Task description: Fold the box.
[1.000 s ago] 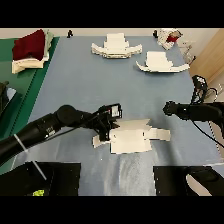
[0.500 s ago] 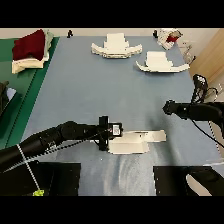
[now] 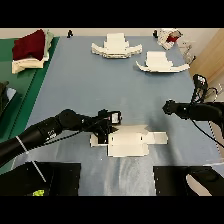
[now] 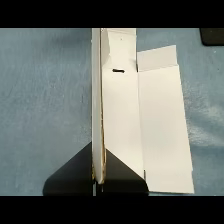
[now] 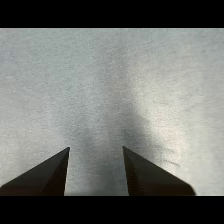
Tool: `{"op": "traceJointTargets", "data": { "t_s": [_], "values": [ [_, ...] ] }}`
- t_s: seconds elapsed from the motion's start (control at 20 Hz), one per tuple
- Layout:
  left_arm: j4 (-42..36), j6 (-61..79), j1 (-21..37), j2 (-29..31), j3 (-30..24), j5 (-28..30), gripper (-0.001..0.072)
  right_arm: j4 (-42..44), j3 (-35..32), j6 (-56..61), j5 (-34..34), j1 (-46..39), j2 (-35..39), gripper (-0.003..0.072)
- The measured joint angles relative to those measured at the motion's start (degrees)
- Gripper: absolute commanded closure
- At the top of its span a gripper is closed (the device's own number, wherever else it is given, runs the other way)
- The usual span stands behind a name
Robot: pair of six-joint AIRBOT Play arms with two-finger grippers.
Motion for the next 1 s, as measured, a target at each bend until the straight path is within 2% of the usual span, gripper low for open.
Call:
{"op": "traceJointTargets", "data": {
  "t_s": [0.3, 0.8, 0.85, 0.9, 0.95, 1.0],
  "values": [
    [-0.2, -0.7, 2.1, -3.9, 1.2, -6.1, 0.0699, 0.0, 0.0, 0.0, 0.0, 0.0, 0.0, 0.0187],
    [-0.6, -1.5, 2.2, -5.5, 1.4, -9.0, 0.0698, 0.1, 0.0, 0.0, -0.5, 0.0, 0.0, 0.0187],
    [-0.5, -1.7, 2.2, -5.6, 1.5, -9.1, 0.0698, 0.1, 0.0, 0.0, -0.9, 0.0, 0.0, 0.0224],
    [-0.5, -1.7, 2.2, -5.8, 1.5, -9.1, 0.0698, 0.3, 0.0, -0.1, -1.5, 0.0, 0.0, 0.0374],
    [-0.5, -1.8, 2.2, -5.8, 1.5, -9.3, 0.0698, 1.0, 0.0, -0.2, -2.3, 0.0, 0.0, 0.0492],
    [-0.4, -1.9, 2.2, -5.8, 1.4, -9.5, 0.0698, 1.9, 0.0, -1.0, -3.3, 0.0, 0.0, 0.0550]
  ]
}}
